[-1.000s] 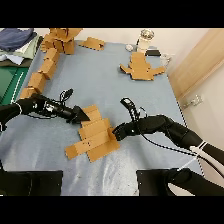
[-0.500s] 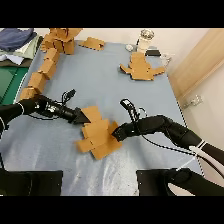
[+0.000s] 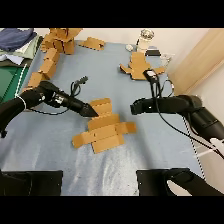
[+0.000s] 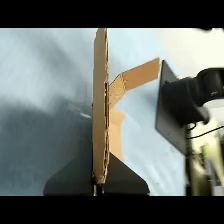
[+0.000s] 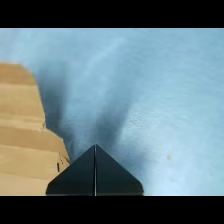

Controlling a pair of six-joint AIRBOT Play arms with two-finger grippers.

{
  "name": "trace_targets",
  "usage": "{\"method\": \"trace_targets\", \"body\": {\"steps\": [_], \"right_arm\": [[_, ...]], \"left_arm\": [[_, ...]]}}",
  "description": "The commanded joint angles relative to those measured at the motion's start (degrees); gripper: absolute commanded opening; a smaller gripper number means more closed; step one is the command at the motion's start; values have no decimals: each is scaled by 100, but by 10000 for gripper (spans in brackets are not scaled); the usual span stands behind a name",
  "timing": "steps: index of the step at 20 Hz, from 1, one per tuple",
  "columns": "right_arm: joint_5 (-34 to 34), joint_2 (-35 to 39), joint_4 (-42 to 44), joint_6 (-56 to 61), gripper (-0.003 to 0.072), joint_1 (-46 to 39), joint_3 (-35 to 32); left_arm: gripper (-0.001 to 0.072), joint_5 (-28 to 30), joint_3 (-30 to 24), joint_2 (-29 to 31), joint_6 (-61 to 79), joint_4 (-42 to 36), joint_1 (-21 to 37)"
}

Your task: Fold the box.

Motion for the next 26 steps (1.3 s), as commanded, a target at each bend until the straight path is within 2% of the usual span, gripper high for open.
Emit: {"method": "trace_targets", "body": {"steps": [1, 5, 7, 12, 14, 18, 26], "right_arm": [[-487, 116, 184, 369, 3, -98, 70], [-671, 114, 1088, 374, 3, 505, -315], [-859, 70, 940, 680, 3, 896, -546], [-529, 22, -1207, 2319, 3, 1091, -1217], [-404, -83, -1808, 2719, 3, 1091, -1399], [2, -249, -1937, 2787, 2, 1093, -1440], [46, -496, -1917, 2979, 2, 1097, -1438]], "left_arm": [[11, 1010, -70, 505, 1005, 120, -656], [11, 2433, -708, 872, 1998, 111, -1279], [11, 2739, -885, 905, 2170, 116, -1377], [11, 2726, -938, 925, 2452, 72, -1375], [11, 2566, -938, 931, 2568, -46, -1375], [11, 2339, -938, 1095, 2618, -76, -1373], [12, 2179, -1126, 1154, 3001, -271, -1373]]}}
